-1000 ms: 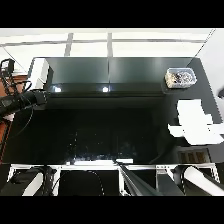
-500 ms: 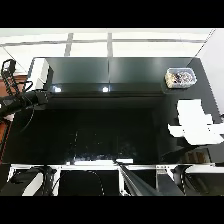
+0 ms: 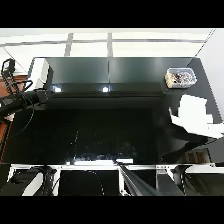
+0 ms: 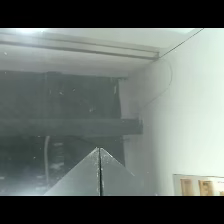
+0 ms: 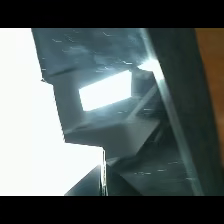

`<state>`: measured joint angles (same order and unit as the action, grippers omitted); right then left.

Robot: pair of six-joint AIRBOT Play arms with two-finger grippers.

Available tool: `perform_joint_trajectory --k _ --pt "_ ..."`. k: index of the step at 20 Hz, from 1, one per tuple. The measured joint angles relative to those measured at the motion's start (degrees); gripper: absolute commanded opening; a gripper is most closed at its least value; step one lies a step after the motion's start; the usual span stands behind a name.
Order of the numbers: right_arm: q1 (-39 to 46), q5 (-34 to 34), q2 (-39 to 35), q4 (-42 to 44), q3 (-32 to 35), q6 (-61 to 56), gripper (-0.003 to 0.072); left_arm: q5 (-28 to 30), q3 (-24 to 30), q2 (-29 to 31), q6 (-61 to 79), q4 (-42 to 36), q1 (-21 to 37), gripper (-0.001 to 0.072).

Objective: Fold the box and place the chain.

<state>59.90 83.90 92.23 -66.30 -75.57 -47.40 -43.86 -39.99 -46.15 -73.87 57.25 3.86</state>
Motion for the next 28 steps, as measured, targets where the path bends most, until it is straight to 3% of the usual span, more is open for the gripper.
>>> perform_joint_trajectory --k 6,10,13,17,18,19,20,23,28 --pt "-7.2 -4.5 -14.0 11.4 14.7 -3.0 0.0018 -0.1 0.1 0.0 0.0 -1.1 -0.1 0.0029" --pt "-20.9 -9.9 -24.6 20.3 28.9 -5.0 0.0018 -0.2 0.4 0.0 0.0 -2.5 -0.5 0.0029" --pt "-35.7 -18.9 -29.5 28.1 37.5 -6.3 0.0018 -0.4 0.7 -0.8 0.0 -4.4 -3.0 0.0029" --pt "-56.2 -35.4 -31.7 34.6 42.9 -8.3 0.0018 -0.3 0.8 -5.0 0.2 -5.6 -9.9 0.0044" --pt "-60.7 -39.7 -31.9 35.4 43.5 -8.9 0.0018 0.5 0.8 -6.7 0.2 -6.0 -11.4 0.0246" --pt "-64.0 -43.2 -32.1 35.9 43.9 -9.3 0.0018 1.3 0.6 -8.6 0.2 -6.4 -12.5 0.0622" --pt "-66.9 -46.1 -32.2 36.2 44.2 -9.7 0.0019 2.0 0.1 -10.9 0.2 -7.3 -13.3 0.0711" --pt "-73.0 -51.5 -32.4 36.9 44.7 -10.2 0.0018 1.3 -3.3 -19.5 1.2 -10.5 -13.9 0.0711" --pt "-77.2 -54.7 -32.5 36.8 45.0 -10.5 0.0018 -9.4 -11.1 -35.0 9.6 -20.5 -13.4 0.0710"
